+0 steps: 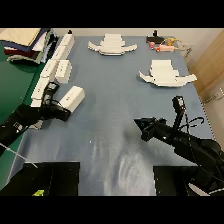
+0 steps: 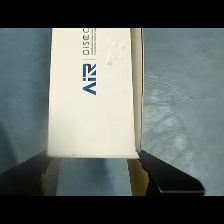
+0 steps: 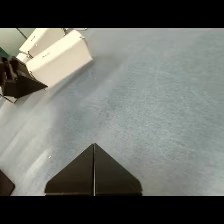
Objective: Fold the box.
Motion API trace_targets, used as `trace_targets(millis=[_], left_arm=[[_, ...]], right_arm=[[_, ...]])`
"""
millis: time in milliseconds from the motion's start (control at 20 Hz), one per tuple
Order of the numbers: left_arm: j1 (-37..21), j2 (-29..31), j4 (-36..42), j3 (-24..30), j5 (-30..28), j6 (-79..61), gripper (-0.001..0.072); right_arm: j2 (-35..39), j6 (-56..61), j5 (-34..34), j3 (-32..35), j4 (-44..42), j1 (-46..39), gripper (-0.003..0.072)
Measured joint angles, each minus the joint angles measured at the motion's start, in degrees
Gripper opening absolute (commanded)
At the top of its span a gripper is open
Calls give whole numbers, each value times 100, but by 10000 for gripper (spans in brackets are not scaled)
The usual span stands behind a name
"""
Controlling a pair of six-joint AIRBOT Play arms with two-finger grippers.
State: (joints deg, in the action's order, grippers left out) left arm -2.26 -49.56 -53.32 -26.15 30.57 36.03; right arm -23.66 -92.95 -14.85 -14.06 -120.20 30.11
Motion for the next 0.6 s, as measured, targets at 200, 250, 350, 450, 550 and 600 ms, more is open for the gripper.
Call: trace_targets(millis=[200, 250, 350, 450, 550, 600], left_arm=[[-662, -400, -203, -354, -31, 369, 527], [-741, -597, -234, -492, -61, 420, 527], [-837, -1049, -280, -820, -107, 494, 527], [-876, -1556, -295, -1228, -188, 540, 527], [-887, -2076, -289, -1700, -256, 560, 527], [-887, -2332, -284, -1937, -260, 570, 527]], right_arm=[[2, 13, 26, 0, 50, 0, 4], [2, 13, 26, 0, 57, 0, 4], [2, 13, 48, 0, 92, -2, 4], [0, 13, 68, 0, 109, -4, 4], [0, 13, 72, 0, 114, -4, 4], [-4, 13, 76, 0, 120, -4, 4]])
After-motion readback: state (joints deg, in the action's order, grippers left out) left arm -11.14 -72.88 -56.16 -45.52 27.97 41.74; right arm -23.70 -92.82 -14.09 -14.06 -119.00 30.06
